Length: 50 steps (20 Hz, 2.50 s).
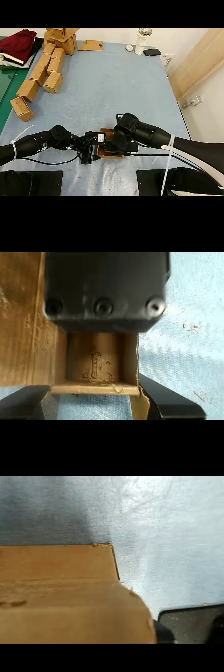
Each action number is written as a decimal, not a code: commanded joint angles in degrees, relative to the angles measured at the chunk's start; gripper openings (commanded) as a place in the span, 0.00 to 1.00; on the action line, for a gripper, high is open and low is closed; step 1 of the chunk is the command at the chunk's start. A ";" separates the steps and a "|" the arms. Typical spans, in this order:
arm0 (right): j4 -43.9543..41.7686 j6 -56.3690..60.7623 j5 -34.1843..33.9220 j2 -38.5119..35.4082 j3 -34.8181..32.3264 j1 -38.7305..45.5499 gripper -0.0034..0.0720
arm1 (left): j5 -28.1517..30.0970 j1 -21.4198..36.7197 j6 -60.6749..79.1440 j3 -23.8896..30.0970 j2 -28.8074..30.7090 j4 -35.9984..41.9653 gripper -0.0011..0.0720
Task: Fold the box.
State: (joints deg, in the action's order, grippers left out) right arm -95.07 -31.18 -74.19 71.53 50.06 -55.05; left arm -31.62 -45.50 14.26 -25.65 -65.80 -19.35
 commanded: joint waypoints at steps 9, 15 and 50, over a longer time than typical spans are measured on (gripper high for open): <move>2.80 1.77 -1.73 1.57 1.49 -0.42 0.52 | 0.09 0.00 0.00 0.00 0.04 0.02 0.80; 4.11 1.77 -6.99 1.51 4.90 -0.37 0.54 | 0.09 0.00 0.00 0.00 0.04 0.02 0.80; 11.61 0.90 -12.57 -18.91 3.17 11.78 0.33 | 1.38 0.20 -8.20 0.00 4.07 -10.91 0.80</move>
State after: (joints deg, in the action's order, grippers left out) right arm -82.43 -27.29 -89.84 52.23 53.30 -46.13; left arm -29.61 -45.30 6.09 -25.65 -61.78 -30.15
